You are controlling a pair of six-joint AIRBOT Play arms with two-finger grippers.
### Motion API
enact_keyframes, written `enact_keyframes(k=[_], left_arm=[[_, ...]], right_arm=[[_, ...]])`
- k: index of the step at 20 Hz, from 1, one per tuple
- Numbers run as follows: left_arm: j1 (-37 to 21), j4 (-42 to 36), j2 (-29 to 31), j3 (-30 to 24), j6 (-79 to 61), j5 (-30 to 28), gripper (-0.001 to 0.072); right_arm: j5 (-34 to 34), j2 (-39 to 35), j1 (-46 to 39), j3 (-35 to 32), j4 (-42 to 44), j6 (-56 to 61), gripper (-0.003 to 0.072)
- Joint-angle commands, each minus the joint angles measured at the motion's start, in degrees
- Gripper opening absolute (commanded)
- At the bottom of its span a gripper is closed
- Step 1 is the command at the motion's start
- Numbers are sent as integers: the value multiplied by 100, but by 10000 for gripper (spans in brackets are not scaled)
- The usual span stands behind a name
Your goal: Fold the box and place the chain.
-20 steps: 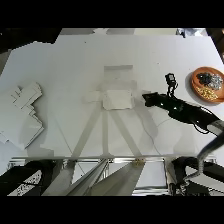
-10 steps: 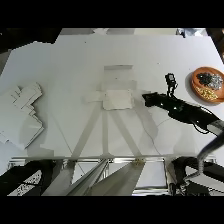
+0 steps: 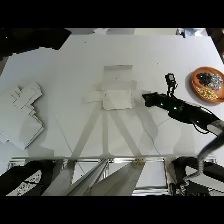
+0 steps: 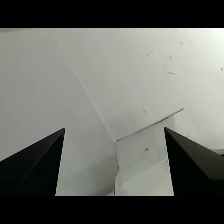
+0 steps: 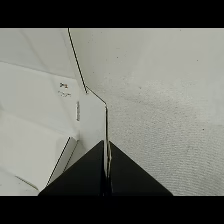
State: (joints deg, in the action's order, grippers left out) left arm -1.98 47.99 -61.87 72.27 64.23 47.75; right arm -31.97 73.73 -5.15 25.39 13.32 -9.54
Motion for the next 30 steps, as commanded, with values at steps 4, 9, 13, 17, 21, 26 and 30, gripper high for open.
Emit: enact_keyframes(k=[4,9,13,17,21,26,30], left_arm=[[219,46,-870,9,-833,101,697],[380,-437,-2232,107,-2208,944,701],[380,-1082,-3252,201,-2417,1309,702],[531,-1134,-4046,785,-2393,1722,702],[800,-1106,-4299,1204,-2417,1392,702],[1005,-964,-4430,1331,-2728,1353,700],[1137,-632,-4516,1333,-3193,1362,699]], right_arm=[[0,0,2,-4,0,0,9],[0,2,2,-4,2,0,9],[0,0,2,-4,2,0,9],[0,2,2,-4,0,0,9],[0,2,2,-4,2,0,9],[0,2,2,-4,2,0,9],[0,0,2,-4,0,0,9]])
